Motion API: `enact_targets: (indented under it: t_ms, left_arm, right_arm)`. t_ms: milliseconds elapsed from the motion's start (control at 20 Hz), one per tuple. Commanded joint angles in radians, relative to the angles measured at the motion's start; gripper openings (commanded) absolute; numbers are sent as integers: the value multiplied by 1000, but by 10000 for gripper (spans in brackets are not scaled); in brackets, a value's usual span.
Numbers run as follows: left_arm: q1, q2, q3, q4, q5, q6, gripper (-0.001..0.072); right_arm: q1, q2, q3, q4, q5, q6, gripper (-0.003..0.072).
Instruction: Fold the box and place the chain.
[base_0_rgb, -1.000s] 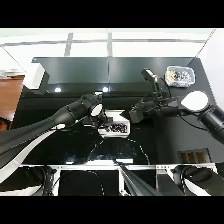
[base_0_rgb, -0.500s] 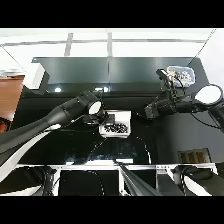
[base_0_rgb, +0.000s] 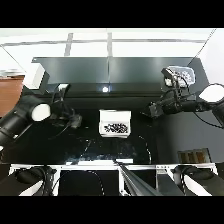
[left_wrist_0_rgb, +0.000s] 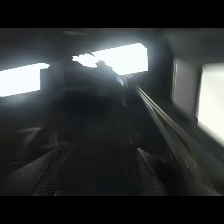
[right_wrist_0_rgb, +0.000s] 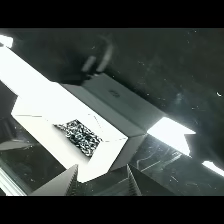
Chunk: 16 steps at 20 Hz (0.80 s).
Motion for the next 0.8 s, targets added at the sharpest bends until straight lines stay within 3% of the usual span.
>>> enact_targets:
  t_ms: [0, 50, 150, 300, 450, 600, 750]
  left_arm:
    - [213, 55, -201, -607, 47, 1126, 580]
    - [210, 51, -230, -671, 63, 1367, 711]
    - [177, 37, -253, -688, 113, 1664, 712]
    - [119, -13, -251, -683, 197, 1874, 712]
    - [106, -117, -226, -755, 262, 1951, 712]
    - [105, -249, -164, -757, 254, 2018, 712]
    - [105, -313, -116, -758, 263, 2033, 712]
  right_arm:
    - [-7, 0, 0, -5, 1, 0, 355]
    - [-7, 0, 0, -5, 2, 1, 355]
    - [-7, 0, 0, -5, 3, 4, 355]
    - [-7, 0, 0, -5, 4, 7, 355]
    - [-7, 0, 0, -2, 3, 8, 355]
    - [-7, 0, 0, -2, 4, 8, 356]
    - [-7, 0, 0, -2, 4, 7, 355]
